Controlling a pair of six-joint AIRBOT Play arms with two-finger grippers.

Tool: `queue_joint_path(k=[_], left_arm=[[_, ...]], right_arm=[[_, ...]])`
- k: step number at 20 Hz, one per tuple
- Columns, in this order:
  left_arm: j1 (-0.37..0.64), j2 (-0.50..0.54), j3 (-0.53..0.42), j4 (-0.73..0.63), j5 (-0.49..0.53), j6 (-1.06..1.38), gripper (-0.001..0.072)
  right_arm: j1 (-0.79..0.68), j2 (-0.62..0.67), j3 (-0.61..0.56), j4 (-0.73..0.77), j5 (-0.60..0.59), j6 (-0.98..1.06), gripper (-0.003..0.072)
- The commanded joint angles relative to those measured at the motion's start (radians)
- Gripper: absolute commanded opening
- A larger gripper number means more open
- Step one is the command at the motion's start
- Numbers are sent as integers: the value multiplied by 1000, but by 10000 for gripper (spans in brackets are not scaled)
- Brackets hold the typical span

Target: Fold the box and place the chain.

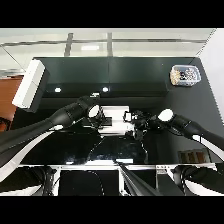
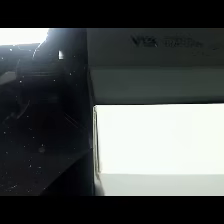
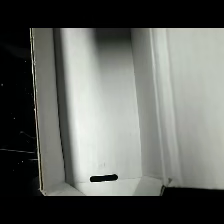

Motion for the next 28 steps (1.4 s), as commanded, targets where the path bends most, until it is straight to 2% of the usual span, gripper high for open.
queue_joint_path(k=[1,3,4,5,6,8,9,10,12,14,15,16,17,19,22,26,27,28], left_arm=[[-3,0,1,-2,13,-13,23],[-3,0,2,-5,13,-13,34],[-3,0,5,-13,11,-11,228],[-3,0,9,-13,11,-13,482],[-3,0,12,-13,10,-13,548],[-3,-2,13,-12,9,-13,539],[-3,-4,13,-12,2,-13,439],[-3,-6,13,-9,-6,-11,146],[-3,-11,13,-20,-7,9,23],[-3,-11,13,-20,-7,10,23],[-3,-11,13,-19,-7,14,23],[-3,-11,13,-19,-7,19,23],[-3,-11,13,-19,-7,22,23],[-3,-10,13,-13,-10,26,23],[-3,-10,16,-4,-21,55,23],[-3,-10,19,-2,-20,55,23],[-3,-10,19,-3,-15,55,23],[-3,-10,19,-3,-15,55,24]], right_arm=[[0,0,0,0,-1,0,192],[0,0,0,0,-1,0,192],[0,0,0,0,-1,0,192],[0,0,0,0,-1,0,192],[0,0,0,0,-1,0,193],[0,0,0,0,-1,0,192],[0,0,0,0,-1,0,192],[0,0,0,0,-1,0,192],[0,0,0,0,-1,0,192],[0,0,0,0,-1,0,193],[0,0,0,2,-2,1,283],[0,0,0,2,-4,8,532],[0,1,0,2,-6,16,653],[-3,20,1,-26,12,84,652],[-8,88,1,-166,95,194,652],[-8,153,1,-187,84,206,651],[-8,156,1,-189,83,206,641],[-8,155,1,-193,85,207,547]])
